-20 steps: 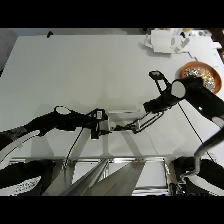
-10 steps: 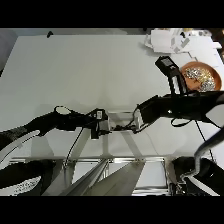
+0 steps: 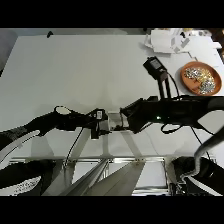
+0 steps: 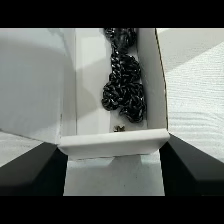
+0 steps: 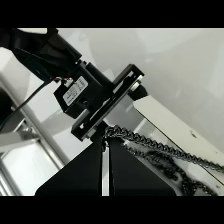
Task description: Fold the box and place the chain.
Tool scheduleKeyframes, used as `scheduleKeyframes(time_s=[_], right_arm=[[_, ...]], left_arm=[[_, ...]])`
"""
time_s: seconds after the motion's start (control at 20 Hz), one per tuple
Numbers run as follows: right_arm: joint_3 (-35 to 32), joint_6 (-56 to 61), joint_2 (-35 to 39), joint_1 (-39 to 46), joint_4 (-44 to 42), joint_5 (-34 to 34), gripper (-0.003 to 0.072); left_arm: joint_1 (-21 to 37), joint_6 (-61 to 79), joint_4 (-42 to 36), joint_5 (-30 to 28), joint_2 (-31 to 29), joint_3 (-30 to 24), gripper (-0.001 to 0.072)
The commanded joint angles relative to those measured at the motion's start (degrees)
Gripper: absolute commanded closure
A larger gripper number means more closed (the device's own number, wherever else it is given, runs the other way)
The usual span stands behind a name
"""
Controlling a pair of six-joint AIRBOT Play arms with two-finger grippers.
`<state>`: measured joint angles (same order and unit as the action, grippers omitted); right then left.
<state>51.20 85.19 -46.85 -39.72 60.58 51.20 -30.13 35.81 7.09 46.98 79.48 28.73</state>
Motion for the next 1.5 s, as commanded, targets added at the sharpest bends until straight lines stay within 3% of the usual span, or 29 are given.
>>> scheduleKeyframes(time_s=[0.0,0.1,0.2,0.35,0.6,0.95,1.15,1.45], right_arm=[[-0.2,-1.3,-3.3,-2.1,-0.2,-3.1,0.0674],[-0.2,0.7,-2.8,-2.1,3.5,-7.3,0.0674],[-0.1,8.2,-1.4,-2.1,14.1,-8.8,0.0674],[-0.1,17.6,1.0,-2.1,29.3,-2.7,0.0674],[-0.1,23.1,5.4,-2.1,40.9,7.9,0.0674],[-0.1,23.5,9.6,-2.1,39.5,14.2,0.0674],[-0.1,21.1,9.6,-2.1,27.7,12.4,0.0674],[-0.2,11.2,5.2,-2.1,9.2,2.2,0.0674]], left_arm=[[0.0,0.0,0.0,0.0,0.0,0.0,0.0601],[0.0,0.0,0.0,0.0,0.0,0.0,0.0601],[0.0,0.0,0.0,0.0,0.0,0.0,0.0601],[0.0,0.0,0.0,0.0,0.0,0.0,0.0601],[0.0,0.0,0.0,0.0,0.0,0.0,0.0601],[0.0,0.0,0.0,0.0,0.0,0.0,0.0601],[0.0,0.0,0.0,0.0,0.0,0.0,0.0601],[0.0,0.0,0.0,0.0,0.0,0.0,0.0601]])
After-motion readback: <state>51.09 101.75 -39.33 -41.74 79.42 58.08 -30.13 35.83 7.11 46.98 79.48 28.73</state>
